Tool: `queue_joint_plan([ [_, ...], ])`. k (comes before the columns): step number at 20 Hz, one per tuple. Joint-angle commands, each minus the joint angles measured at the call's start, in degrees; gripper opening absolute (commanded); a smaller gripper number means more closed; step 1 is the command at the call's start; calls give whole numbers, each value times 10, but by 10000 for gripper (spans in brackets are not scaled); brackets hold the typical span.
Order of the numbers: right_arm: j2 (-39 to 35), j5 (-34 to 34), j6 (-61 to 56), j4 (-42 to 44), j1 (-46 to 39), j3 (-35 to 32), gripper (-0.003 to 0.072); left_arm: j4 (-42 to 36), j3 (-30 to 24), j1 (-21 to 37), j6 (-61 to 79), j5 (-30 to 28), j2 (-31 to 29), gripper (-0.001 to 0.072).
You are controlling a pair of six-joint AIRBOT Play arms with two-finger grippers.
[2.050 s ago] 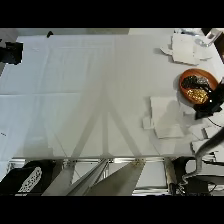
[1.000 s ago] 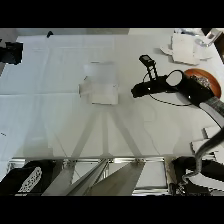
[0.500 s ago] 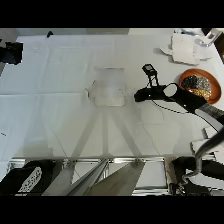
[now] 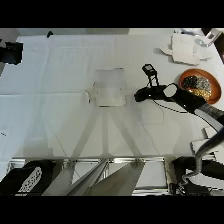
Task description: Fold the box and place the chain.
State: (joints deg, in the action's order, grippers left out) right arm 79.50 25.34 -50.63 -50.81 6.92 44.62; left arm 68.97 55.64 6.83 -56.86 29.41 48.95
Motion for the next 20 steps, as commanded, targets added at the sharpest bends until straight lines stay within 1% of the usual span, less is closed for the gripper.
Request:
queue_joint_plan([
  [1, 0, -1, 1, 0, 0, 0, 12, 0, 0, 0, 0, 0, 0, 694],
  [8, 0, -1, 1, 0, 0, 0, 12, -5, 0, 0, -2, 0, 0, 694],
  [12, 0, -1, 1, 0, 0, 0, 12, -56, 0, 0, -2, 2, 0, 693],
  [15, 0, -1, 1, 0, 0, 0, 12, -75, 0, -1, -1, 12, 2, 692],
  [16, 0, -1, 1, 0, 0, 0, 12, -75, 0, -1, -1, 17, 5, 685],
  [18, 0, -1, 1, 0, 0, 0, 12, -77, 0, -2, 2, 29, 22, 630],
  [20, 0, -1, 1, 0, 0, 0, 12, -77, 0, -20, 15, 42, 56, 629],
])
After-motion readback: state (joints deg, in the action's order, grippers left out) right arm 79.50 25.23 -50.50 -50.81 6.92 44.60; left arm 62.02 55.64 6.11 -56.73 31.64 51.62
